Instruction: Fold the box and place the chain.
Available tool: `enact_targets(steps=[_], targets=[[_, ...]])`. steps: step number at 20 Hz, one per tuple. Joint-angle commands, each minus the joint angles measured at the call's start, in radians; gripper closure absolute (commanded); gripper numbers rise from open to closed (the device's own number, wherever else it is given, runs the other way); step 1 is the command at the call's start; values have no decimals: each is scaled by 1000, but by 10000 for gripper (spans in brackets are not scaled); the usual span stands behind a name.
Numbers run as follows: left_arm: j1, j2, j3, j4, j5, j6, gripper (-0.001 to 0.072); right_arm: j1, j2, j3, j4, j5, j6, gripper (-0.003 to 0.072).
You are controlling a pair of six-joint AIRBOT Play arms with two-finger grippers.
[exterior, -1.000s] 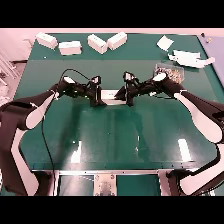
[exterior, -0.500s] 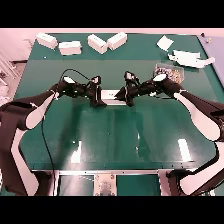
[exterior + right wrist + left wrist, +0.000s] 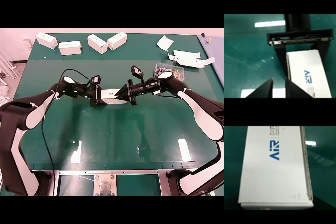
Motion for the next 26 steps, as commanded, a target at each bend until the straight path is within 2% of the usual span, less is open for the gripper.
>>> enact_targets(steps=[1, 2, 5, 10, 16, 22, 26], targets=[[-1, 1, 0, 2, -3, 2, 245, -16, 2, 5, 62, 6, -1, 590], [0, 1, 0, 2, -3, 2, 245, -16, 2, 5, 65, -3, 0, 679], [-1, 1, 0, 2, -3, 1, 245, -16, -7, 4, 61, -77, 0, 676], [0, 1, 0, 2, -3, 2, 245, -16, -53, 4, 61, -126, 0, 677], [0, 1, 0, 2, -3, 2, 245, -15, -81, 5, 20, -132, 62, 677], [-1, 1, 0, 2, -3, 2, 245, 6, -82, 18, -118, -147, 199, 677], [0, 1, 0, 2, -3, 2, 245, 1, -65, 37, -53, -112, 191, 678]])
